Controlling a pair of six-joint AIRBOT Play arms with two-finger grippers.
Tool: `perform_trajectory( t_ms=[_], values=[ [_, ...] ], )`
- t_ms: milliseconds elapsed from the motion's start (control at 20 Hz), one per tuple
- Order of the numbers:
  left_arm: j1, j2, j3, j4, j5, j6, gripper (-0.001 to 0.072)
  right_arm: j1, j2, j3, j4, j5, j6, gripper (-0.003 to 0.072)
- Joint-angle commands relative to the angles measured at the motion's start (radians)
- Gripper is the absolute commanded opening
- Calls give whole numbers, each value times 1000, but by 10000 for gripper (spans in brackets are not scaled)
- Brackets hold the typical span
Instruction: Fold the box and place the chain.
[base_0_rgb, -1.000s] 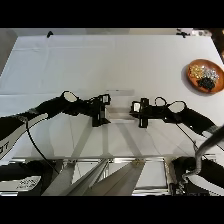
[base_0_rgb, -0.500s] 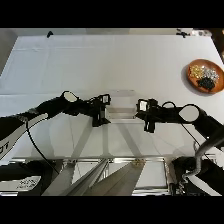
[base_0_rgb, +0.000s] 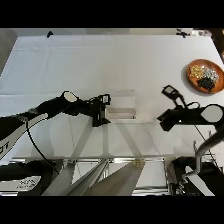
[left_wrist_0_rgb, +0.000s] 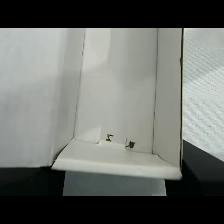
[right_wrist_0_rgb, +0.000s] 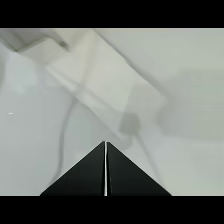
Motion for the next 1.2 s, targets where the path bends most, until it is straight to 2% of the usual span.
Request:
perform_trajectory(
  t_ms=[0,150,400,600,950,1150],
  values=[
    [0,0,0,0,-1,0,254,-282,-8,0,59,70,86,1],
    [0,1,0,0,0,0,254,-415,-100,0,164,66,80,0],
    [0,0,0,0,-3,0,254,-422,-324,0,247,66,49,2],
    [0,0,0,0,-3,0,254,-421,-422,0,354,77,-15,3],
    [0,0,0,0,-3,0,254,-226,-502,0,391,-74,-14,3],
    [0,0,0,0,-3,0,254,-204,-515,0,404,-69,-20,3]
  ],
)
